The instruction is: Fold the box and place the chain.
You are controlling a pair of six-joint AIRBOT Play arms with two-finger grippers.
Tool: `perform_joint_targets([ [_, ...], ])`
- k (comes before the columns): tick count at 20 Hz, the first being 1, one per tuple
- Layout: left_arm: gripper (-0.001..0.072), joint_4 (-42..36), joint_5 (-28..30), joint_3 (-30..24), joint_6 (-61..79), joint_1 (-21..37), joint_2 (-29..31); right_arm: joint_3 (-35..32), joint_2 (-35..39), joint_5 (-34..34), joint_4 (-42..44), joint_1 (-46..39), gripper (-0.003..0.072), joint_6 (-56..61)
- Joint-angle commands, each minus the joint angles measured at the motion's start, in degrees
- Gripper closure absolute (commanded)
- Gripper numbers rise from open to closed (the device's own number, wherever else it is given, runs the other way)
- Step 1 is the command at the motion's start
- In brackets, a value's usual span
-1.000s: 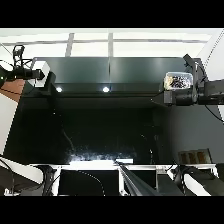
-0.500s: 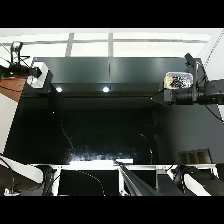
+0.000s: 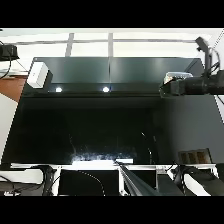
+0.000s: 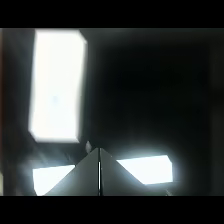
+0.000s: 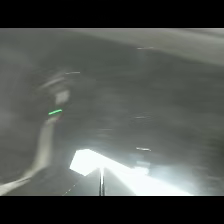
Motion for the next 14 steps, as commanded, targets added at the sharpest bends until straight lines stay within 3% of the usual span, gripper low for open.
perform_joint_targets([
  [1,0.0684,-0.02,-8.68,-6.78,-5.40,-5.42,10.51,1.99,3.98,1.62,-18.25,-0.02,0.0666,7.56],
  [3,0.0684,-2.51,-0.33,-19.74,-5.38,-11.56,20.79,-1.66,7.93,3.65,-21.38,-0.02,0.0666,7.63],
  [5,0.0684,-4.85,10.01,-36.22,-5.51,-18.47,32.46,-8.44,11.78,8.48,-22.73,-0.02,0.0666,8.13],
  [7,0.0684,-4.59,20.50,-53.18,-8.24,-25.11,43.21,-17.09,14.34,16.57,-20.79,-0.02,0.0666,10.03],
  [9,0.0684,-4.44,28.74,-66.84,-11.65,-29.07,51.08,-26.25,15.02,28.46,-16.24,-0.02,0.0666,10.08],
  [11,0.0684,-4.46,31.21,-74.69,-13.29,-29.46,55.84,-31.95,14.99,34.95,-12.28,0.00,0.0666,10.05],
  [14,0.0683,-2.12,31.74,-76.83,-13.22,-28.72,57.57,-32.85,14.99,36.04,-12.83,-0.02,0.0667,10.01],
])
